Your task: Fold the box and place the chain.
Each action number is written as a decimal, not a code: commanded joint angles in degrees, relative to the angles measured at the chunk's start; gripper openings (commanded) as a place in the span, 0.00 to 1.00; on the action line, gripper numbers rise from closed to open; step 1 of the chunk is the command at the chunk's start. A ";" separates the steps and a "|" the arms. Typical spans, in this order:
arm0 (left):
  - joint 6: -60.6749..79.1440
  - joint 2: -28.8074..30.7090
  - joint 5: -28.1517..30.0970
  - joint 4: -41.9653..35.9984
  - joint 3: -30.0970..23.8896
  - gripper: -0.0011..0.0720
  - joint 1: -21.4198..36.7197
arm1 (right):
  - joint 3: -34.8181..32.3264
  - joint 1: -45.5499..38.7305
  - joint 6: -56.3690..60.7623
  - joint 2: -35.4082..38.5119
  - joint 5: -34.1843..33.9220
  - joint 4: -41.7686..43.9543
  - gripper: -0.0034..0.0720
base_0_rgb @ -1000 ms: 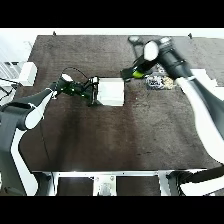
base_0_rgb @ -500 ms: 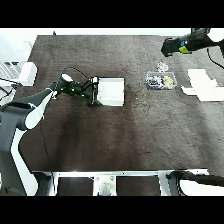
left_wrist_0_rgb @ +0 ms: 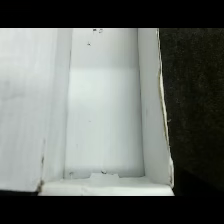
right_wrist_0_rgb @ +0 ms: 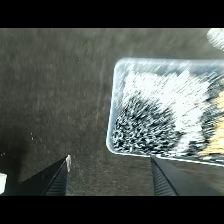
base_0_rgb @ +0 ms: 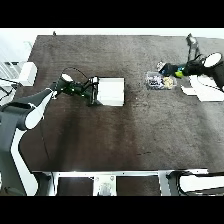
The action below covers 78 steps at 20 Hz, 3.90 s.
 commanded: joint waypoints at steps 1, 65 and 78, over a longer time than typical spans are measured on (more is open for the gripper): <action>0.02 0.00 0.02 0.00 0.02 0.67 0.04 | -0.24 -0.96 -4.87 -6.14 -0.83 8.98 0.71; 0.02 0.00 -0.04 -0.07 0.02 0.67 0.04 | 15.04 1.90 9.40 -15.06 8.90 -7.58 0.06; 0.02 0.00 0.00 -0.04 0.02 0.67 0.04 | 15.08 4.74 3.58 9.29 9.03 -4.09 0.06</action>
